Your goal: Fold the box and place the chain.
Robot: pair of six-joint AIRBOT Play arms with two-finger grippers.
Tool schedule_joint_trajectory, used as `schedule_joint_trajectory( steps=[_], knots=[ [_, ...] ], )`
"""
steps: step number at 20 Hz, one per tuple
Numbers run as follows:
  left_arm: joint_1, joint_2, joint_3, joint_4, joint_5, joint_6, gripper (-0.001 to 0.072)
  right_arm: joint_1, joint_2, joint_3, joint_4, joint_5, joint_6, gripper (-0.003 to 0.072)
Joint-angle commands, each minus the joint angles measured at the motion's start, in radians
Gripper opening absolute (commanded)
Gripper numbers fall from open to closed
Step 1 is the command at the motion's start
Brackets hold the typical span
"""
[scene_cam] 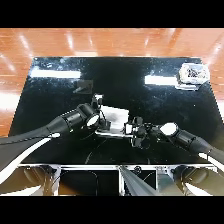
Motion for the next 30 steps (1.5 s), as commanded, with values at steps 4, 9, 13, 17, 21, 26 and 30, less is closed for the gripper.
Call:
schedule_joint_trajectory(
  steps=[4,9,13,17,21,26,30],
  knots=[
    [-0.001,-0.001,0.012,-0.032,0.008,0.045,0.0022,0.000,0.000,0.001,0.001,-0.001,0.001,0.0554],
    [-0.001,-0.001,0.013,-0.051,0.007,0.046,0.0029,0.000,0.000,0.001,0.001,0.000,0.001,0.0554],
    [0.000,-0.001,0.013,-0.062,0.006,0.046,0.0248,0.000,0.000,0.001,0.001,0.000,0.001,0.0554],
    [0.000,-0.001,0.013,-0.063,0.005,0.046,0.0154,0.000,0.000,0.001,0.001,-0.001,0.001,0.0554],
    [0.000,-0.001,0.013,-0.063,0.006,0.048,0.0020,0.000,0.000,0.001,0.001,0.000,0.001,0.0554],
    [0.000,-0.001,0.013,-0.081,0.003,0.048,0.0020,0.000,0.000,0.001,0.010,-0.003,0.002,0.0554],
    [0.000,-0.001,0.013,-0.081,-0.002,0.048,0.0020,0.000,0.000,0.001,0.013,-0.003,0.002,0.0554]
  ],
)
